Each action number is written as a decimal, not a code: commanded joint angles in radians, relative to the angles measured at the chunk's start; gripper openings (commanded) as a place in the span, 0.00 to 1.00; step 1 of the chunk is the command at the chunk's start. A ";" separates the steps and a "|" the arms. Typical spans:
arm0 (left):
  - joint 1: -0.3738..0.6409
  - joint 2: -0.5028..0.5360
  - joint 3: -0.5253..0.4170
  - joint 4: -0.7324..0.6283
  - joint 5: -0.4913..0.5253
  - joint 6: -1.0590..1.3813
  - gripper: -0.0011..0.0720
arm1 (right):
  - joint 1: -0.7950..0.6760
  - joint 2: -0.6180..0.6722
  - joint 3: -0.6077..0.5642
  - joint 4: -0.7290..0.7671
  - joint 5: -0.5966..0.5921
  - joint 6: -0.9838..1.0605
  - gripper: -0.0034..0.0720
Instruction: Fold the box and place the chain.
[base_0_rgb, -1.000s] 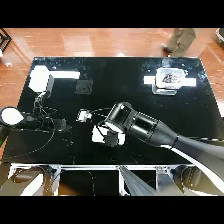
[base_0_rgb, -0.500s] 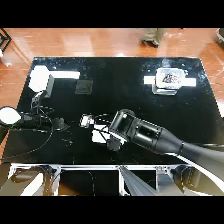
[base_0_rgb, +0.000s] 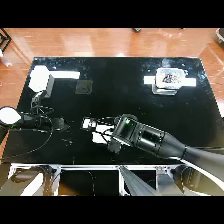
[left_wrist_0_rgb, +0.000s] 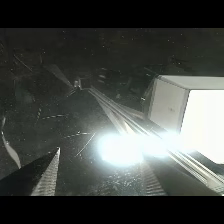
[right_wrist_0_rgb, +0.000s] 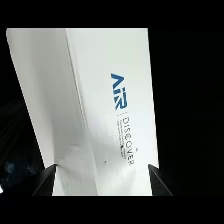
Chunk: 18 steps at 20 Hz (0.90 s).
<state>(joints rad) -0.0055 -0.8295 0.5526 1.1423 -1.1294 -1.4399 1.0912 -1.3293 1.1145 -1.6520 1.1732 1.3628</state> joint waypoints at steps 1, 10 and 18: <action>0.001 0.000 0.000 0.000 0.002 0.000 0.82 | 0.002 0.001 -0.021 -0.002 -0.019 0.003 0.97; 0.001 0.000 0.000 0.000 0.003 0.000 0.82 | 0.002 -0.002 -0.021 -0.009 -0.041 0.002 0.97; 0.001 0.000 0.000 0.001 0.004 0.000 0.82 | 0.002 -0.002 -0.021 0.005 -0.042 -0.009 0.19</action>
<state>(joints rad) -0.0055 -0.8295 0.5526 1.1423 -1.1255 -1.4395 1.0920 -1.3300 1.0943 -1.6524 1.1332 1.3575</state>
